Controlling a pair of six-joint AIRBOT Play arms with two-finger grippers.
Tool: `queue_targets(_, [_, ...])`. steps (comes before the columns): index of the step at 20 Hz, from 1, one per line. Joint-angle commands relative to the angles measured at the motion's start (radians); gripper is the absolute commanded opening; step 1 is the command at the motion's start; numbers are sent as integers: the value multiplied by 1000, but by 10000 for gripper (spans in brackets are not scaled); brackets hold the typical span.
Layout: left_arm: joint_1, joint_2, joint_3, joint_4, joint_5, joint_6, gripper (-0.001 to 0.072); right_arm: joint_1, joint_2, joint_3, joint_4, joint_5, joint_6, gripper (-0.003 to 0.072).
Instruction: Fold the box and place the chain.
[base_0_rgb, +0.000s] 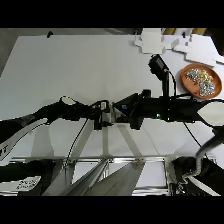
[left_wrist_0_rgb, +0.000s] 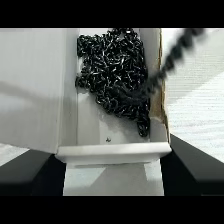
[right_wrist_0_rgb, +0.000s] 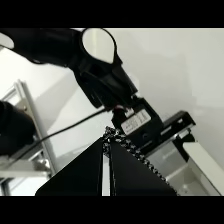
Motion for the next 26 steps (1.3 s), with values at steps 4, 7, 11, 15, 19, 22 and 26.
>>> queue_targets(4, [-1,1,0,0,0,0,343,0,1,116,-11,-22,-29,17])
queue_targets(7, [-1,1,0,0,0,0,343,0,0,154,-48,-17,-28,17])
queue_targets(11, [-1,1,0,0,0,0,343,0,-4,154,-102,-27,-21,17])
queue_targets(15, [-1,1,0,0,0,0,343,0,-14,154,-268,-54,29,17])
queue_targets(19, [-1,1,0,0,0,0,343,0,-85,154,-380,136,79,17])
queue_targets(22, [-1,1,0,0,0,0,343,0,-163,154,-403,219,79,17])
queue_targets(26, [-1,1,0,0,0,0,343,0,-269,154,-404,249,79,128])
